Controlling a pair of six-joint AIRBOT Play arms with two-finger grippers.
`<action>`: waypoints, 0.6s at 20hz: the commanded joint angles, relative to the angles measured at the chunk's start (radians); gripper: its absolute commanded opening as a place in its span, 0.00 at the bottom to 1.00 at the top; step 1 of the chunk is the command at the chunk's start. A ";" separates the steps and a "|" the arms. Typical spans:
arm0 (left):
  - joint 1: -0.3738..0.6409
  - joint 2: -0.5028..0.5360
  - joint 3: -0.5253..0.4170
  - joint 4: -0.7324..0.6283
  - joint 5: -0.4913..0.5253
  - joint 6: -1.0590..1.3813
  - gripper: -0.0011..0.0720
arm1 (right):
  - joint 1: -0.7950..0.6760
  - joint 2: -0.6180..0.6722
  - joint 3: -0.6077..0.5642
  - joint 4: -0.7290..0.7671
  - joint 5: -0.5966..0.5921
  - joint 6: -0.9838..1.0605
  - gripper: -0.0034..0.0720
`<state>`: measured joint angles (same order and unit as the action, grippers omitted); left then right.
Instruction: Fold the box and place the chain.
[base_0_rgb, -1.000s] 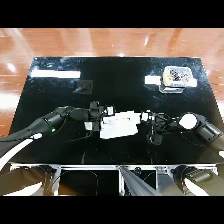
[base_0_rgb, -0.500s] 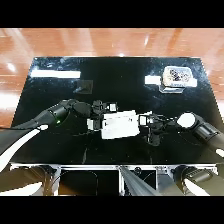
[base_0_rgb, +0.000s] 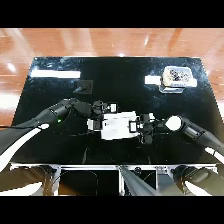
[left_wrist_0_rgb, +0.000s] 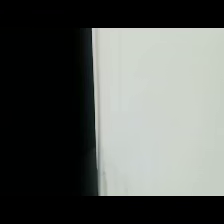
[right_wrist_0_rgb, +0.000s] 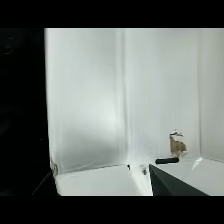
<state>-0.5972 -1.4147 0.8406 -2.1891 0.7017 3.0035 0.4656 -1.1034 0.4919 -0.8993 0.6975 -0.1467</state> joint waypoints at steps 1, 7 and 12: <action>0.001 0.000 0.001 0.000 0.010 0.000 0.05 | 0.011 -0.005 0.000 0.045 -0.092 0.011 1.00; 0.001 0.000 0.001 0.001 0.049 0.000 0.05 | 0.002 0.000 0.000 0.122 -0.089 0.077 1.00; 0.001 0.000 0.001 0.001 0.061 0.000 0.05 | -0.030 0.061 0.000 0.124 -0.085 0.128 1.00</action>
<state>-0.5972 -1.4147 0.8406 -2.1891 0.7486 3.0032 0.4480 -1.0725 0.4923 -0.7841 0.6128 -0.0494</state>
